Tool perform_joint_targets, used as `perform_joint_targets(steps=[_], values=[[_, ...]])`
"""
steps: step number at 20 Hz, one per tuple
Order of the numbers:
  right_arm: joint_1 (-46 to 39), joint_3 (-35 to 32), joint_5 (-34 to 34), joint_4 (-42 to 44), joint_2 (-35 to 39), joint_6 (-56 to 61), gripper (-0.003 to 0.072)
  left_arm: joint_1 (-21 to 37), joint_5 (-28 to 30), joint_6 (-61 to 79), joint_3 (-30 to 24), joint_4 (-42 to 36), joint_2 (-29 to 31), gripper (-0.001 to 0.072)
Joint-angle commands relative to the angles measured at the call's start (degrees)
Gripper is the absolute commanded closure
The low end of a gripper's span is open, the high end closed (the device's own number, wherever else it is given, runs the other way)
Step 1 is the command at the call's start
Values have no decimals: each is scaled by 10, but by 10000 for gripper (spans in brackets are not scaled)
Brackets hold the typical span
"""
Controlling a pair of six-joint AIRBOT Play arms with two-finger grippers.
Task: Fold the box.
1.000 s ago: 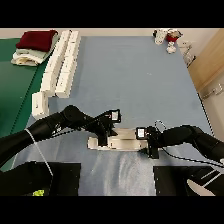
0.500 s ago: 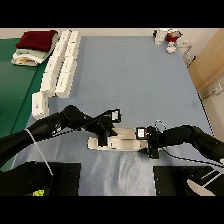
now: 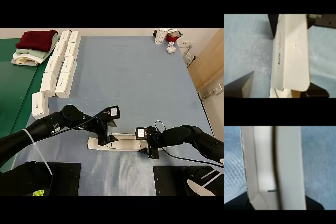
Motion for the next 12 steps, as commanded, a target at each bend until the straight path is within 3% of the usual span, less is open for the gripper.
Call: perform_joint_targets(steps=[1,5,7,8,10,12], values=[[0,0,0,0,1,0,218,27,-16,-160,0,75,39,43],[0,0,0,0,1,0,218,73,-120,-433,0,235,108,78],[0,0,0,0,1,0,218,80,-207,-527,0,247,116,543],[0,0,0,0,1,0,217,73,-248,-532,-2,221,112,603],[0,0,0,0,1,0,218,39,-249,-549,-13,121,100,605],[0,0,0,0,1,0,218,-17,-182,-550,-16,9,78,606]])
